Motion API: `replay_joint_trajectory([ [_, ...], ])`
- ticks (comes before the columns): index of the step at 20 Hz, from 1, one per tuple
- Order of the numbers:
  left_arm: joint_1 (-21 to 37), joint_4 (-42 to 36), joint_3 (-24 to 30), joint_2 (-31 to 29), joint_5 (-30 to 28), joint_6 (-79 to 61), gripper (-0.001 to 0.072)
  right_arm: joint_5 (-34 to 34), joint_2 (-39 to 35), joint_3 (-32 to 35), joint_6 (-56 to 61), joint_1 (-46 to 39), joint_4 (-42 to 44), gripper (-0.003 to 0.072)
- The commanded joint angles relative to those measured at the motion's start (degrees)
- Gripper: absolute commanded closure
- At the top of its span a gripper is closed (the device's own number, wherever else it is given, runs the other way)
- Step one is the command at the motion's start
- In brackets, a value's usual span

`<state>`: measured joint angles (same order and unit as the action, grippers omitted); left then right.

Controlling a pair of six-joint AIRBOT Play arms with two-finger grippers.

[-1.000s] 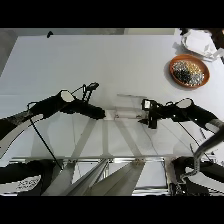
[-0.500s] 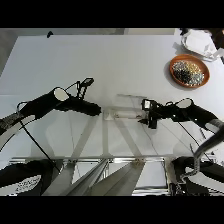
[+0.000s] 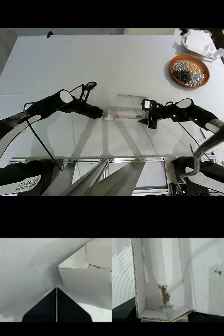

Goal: Fold the box and place the chain.

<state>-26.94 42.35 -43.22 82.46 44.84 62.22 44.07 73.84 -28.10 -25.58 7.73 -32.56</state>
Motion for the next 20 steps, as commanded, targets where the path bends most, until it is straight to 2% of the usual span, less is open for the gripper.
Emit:
replay_joint_trajectory([
  [1,-1.11,-3.06,0.0,0.28,-0.63,-2.08,0.0695,0.02,-0.04,-0.04,0.0,0.02,0.0,0.0408],
  [5,-1.38,-4.07,0.0,-0.5,-0.07,-2.91,0.0616,0.02,-0.04,-0.04,0.0,0.0,0.0,0.0408],
  [6,-1.38,-4.24,-0.02,-1.07,-0.04,-3.15,0.0615,0.02,-0.04,-0.04,0.0,0.02,0.0,0.0408],
  [7,-1.38,-4.39,-0.02,-1.92,-0.11,-3.37,0.0591,0.02,-0.04,-0.04,0.0,0.02,0.0,0.0408],
  [8,-1.36,-4.63,-0.02,-2.73,-0.17,-3.39,0.0536,0.02,-0.04,-0.04,0.0,0.02,0.0,0.0408],
  [11,-1.53,-8.41,-0.02,-4.5,-0.28,-6.36,0.0526,0.02,-0.04,-0.04,0.0,0.0,0.0,0.0408],
  [13,-2.27,-11.52,-0.02,-4.68,-0.57,-8.22,0.0415,0.02,-0.04,-0.04,0.0,0.02,0.0,0.0408],
  [20,-4.28,-14.08,-0.02,-4.68,-1.36,-8.44,0.0416,0.02,-0.04,-0.04,0.0,0.0,0.0,0.0408],
])
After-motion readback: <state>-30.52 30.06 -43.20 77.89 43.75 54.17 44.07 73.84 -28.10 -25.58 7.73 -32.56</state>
